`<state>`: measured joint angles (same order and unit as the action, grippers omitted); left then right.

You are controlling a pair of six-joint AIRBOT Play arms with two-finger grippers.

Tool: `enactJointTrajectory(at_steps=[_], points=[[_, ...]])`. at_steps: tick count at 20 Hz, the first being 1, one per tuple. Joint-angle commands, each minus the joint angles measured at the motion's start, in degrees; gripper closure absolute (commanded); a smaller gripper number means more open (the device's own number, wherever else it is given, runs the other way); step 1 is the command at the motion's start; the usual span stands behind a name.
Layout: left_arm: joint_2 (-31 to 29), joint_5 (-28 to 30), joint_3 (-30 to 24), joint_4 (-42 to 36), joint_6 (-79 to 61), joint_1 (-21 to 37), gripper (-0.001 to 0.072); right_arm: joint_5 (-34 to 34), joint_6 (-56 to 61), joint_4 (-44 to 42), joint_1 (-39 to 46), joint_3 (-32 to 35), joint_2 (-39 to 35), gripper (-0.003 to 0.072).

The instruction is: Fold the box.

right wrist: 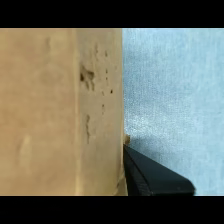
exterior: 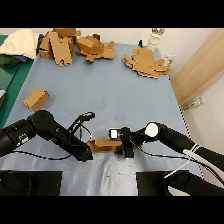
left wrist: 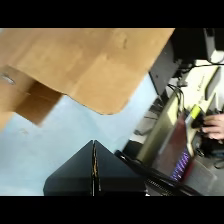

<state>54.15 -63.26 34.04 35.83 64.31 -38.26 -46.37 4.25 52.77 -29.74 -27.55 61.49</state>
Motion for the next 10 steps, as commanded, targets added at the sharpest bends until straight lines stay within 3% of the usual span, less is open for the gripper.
enactJointTrajectory(at_steps=[1,3,4,10], points=[[0.26,-0.28,0.07,-4.59,0.33,-0.72,0.0698,0.59,0.0,0.0,-0.02,0.0,-0.02,0.0093],[0.28,2.71,0.07,-7.85,-1.29,-0.7,0.0698,0.59,0.0,0.02,-0.02,0.0,-0.02,0.0125],[0.28,4.02,0.09,-9.01,-2.58,-0.7,0.0699,0.55,0.02,0.26,-0.02,0.02,-0.02,0.0199],[1.6,7.82,0.2,-14.64,-6.73,-0.76,0.0698,0.37,0.02,1.03,-0.02,0.02,-0.02,0.0201]])
